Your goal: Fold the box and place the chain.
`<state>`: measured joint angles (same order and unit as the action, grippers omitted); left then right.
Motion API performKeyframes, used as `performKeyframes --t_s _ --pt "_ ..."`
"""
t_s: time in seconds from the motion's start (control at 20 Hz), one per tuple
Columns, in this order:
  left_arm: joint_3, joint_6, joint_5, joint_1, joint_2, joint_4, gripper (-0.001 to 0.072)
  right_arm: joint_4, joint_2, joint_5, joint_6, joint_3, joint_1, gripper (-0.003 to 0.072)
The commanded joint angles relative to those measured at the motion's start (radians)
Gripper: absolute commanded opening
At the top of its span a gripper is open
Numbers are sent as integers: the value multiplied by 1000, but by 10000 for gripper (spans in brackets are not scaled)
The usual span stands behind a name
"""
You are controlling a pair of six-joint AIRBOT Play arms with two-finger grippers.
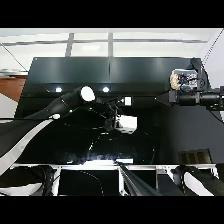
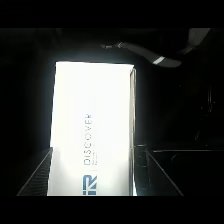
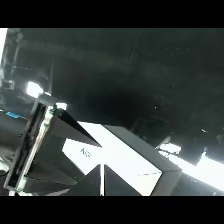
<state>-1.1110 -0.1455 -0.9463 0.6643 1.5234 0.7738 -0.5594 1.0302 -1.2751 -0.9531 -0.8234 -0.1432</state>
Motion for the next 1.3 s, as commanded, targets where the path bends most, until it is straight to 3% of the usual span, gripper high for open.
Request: performKeyframes --t_s 0.0,1.25 --pt "-4 11 -7 6 30 -1 689 0 -1 2 8 -1 0 27" --pt "-5 3 23 -1 1 9 690 -3 -1 2 15 2 0 27"
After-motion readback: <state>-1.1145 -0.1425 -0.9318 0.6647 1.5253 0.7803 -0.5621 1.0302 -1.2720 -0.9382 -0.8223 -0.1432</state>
